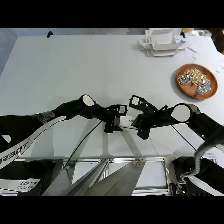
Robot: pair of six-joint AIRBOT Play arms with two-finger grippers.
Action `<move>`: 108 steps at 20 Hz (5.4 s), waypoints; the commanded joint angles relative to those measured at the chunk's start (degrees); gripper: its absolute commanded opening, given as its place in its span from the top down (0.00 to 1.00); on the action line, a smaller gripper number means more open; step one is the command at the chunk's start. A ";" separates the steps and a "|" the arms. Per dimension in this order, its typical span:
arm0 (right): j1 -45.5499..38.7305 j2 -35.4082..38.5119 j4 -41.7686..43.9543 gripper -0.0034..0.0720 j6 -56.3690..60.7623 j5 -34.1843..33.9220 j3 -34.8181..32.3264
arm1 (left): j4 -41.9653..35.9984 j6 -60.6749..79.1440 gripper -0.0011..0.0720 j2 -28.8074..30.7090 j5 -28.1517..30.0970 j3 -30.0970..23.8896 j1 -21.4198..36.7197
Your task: Fold the box and place the chain.
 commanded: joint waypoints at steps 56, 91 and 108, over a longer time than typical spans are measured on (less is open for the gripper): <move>-27.10 16.92 -32.28 0.93 51.01 20.28 -2.12 | 0.00 -0.02 0.97 0.02 0.00 0.04 0.02; -27.10 16.92 -32.28 0.93 51.01 20.28 -2.12 | 69.26 -101.98 0.98 45.55 -4.59 -0.15 24.94; -27.10 16.94 -32.28 0.93 51.01 20.28 -2.12 | 67.30 -100.48 0.97 39.69 6.36 -22.58 45.13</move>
